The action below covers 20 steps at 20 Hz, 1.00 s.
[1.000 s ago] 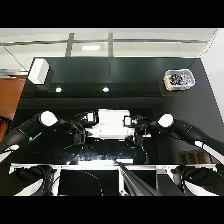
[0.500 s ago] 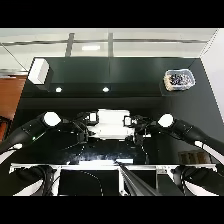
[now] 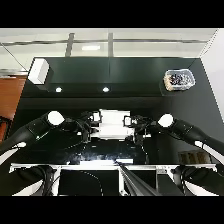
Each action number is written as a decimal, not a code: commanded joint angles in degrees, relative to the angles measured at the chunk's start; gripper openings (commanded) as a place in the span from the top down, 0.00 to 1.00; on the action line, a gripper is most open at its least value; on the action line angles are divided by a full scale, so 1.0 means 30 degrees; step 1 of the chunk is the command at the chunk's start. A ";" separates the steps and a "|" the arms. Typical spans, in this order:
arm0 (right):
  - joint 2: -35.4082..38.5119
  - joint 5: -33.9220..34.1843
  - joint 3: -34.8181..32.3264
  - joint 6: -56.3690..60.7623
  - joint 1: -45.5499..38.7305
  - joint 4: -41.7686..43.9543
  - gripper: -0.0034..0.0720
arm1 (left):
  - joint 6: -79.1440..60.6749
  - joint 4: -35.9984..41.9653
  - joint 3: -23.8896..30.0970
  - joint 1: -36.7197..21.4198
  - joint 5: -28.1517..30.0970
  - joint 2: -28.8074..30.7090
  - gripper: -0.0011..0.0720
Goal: Fold the box and place the chain.
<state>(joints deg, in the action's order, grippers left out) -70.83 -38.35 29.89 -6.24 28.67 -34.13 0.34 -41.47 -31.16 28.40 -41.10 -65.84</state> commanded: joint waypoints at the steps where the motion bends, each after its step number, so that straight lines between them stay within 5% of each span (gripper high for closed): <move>1: -0.0015 0.0000 -0.0007 0.0007 0.0007 0.0007 0.64 | -0.0080 0.1727 -0.0044 0.0073 -0.0364 -0.0299 0.72; 11: -0.0015 0.0007 -0.0007 0.0007 0.0007 0.0000 0.64 | -0.1341 0.3410 -0.0168 0.0976 0.0058 -0.1668 0.79; 13: -0.0015 0.0007 -0.0007 0.0007 0.0007 0.0000 0.64 | -0.1341 0.3410 -0.0160 0.0976 0.0058 -0.1668 0.56; 14: -0.0022 0.0007 -0.0007 0.0007 0.0007 0.0000 0.64 | -0.1341 0.3308 -0.0168 0.0976 0.0044 -0.1668 0.52; 15: -0.0015 0.0007 -0.0007 0.0007 0.0015 0.0000 0.64 | -0.1341 0.3009 -0.0168 0.0984 0.0044 -0.1668 0.55; 16: -0.0015 0.0007 -0.0007 0.0007 0.0007 0.0000 0.64 | -0.1341 0.2703 -0.0168 0.0984 -0.0029 -0.1668 0.76; 17: -0.0015 0.0007 -0.0007 0.0007 0.0007 0.0000 0.64 | -0.1341 0.2506 -0.0160 0.0984 -0.0051 -0.1668 0.77; 18: -0.0015 0.0007 -0.0007 0.0007 0.0007 0.0000 0.64 | -0.1326 0.2477 -0.0168 0.0976 -0.0109 -0.1668 0.59; 19: -0.0015 0.0007 -0.0007 0.0007 0.0007 0.0000 0.64 | -0.1311 0.2229 -0.0248 0.0962 -0.0357 -0.1661 0.66; 20: -0.0015 0.0007 -0.0007 0.0007 0.0007 0.0000 0.64 | -0.0976 0.1246 -0.0481 0.0860 -0.0852 -0.1552 0.95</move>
